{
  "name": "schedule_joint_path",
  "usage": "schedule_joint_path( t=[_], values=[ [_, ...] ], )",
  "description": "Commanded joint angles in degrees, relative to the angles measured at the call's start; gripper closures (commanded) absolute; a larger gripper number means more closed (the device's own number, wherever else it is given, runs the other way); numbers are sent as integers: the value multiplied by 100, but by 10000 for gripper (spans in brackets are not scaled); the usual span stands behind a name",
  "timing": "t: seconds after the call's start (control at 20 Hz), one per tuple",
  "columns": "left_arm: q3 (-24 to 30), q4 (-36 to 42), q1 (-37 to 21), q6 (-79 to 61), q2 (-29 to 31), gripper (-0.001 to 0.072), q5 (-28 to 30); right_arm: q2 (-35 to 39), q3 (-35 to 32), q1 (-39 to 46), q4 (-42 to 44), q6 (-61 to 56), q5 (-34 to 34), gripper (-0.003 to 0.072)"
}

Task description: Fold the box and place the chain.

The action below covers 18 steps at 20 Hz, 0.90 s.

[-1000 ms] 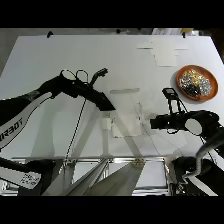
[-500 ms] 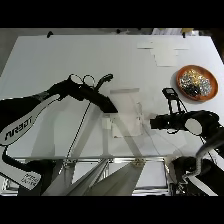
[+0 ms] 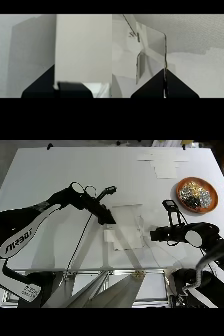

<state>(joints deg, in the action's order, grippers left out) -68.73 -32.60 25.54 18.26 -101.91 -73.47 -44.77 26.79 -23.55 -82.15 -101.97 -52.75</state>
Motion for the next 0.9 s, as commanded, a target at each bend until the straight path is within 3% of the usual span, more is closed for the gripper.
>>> schedule_joint_path(
  t=[0.0, 0.05, 0.2, 0.25, 0.45, 0.6, 0.7, 0.85],
  values=[
    [-22, -138, 138, -901, 11, 708, -37, 0, 4, -7, 31, 4, 92, 669],
    [-22, -144, 164, -942, 48, 709, 42, 0, 35, -7, 31, 15, 142, 661],
    [-22, -273, 168, -927, 367, 713, 251, 13, 476, -7, 33, 212, 17, 383],
    [-22, -452, 170, -925, 551, 714, 330, 20, 691, -7, 28, 302, -109, 349],
    [142, -901, 170, -645, 1355, 718, 385, 70, 1421, -7, -164, 651, -855, 338],
    [975, -866, 289, -933, 2002, 718, 909, 234, 1451, -7, -282, 654, -1137, 338],
    [1488, -835, 407, -1314, 2124, 716, 1268, 304, 1451, -7, -289, 654, -1200, 338],
    [1611, -815, 629, -1565, 1939, 712, 1644, 310, 1451, -7, -262, 651, -1156, 339]
  ],
)
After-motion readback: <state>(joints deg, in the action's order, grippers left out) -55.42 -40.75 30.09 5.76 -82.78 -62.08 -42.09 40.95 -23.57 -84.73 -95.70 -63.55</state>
